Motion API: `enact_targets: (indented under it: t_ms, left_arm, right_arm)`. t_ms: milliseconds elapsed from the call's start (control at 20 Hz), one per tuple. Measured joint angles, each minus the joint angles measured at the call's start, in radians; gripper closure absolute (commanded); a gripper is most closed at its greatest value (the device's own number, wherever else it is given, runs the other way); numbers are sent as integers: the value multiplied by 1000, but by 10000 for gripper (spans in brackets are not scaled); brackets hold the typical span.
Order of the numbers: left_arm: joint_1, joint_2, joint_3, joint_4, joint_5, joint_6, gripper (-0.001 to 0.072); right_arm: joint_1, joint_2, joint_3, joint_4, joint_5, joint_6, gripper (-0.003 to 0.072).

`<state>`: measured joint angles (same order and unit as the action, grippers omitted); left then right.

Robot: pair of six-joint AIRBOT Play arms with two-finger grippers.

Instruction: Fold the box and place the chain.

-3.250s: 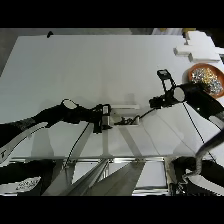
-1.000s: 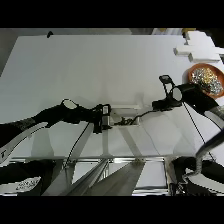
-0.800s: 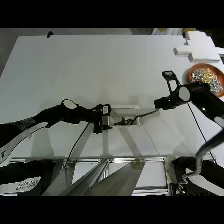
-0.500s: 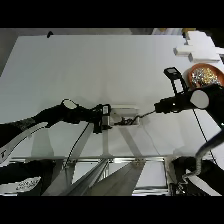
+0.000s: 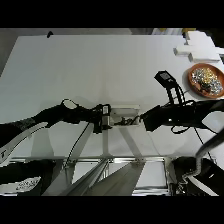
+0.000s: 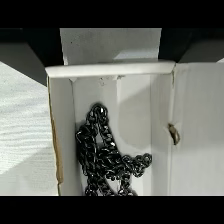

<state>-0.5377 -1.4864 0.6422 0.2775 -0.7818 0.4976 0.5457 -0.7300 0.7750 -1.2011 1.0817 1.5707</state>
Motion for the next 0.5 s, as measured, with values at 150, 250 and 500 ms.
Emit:
enact_targets:
  t_ms: [150,250,500]
  left_arm:
    - [0,0,0,0,0,0,574]
    - [0,0,0,0,0,0,574]
    - [0,0,0,0,0,0,574]
  right_arm:
    - [63,6,0,44,-76,-1,668]
    - [103,7,0,59,-132,-1,667]
    - [177,3,0,77,-249,0,667]
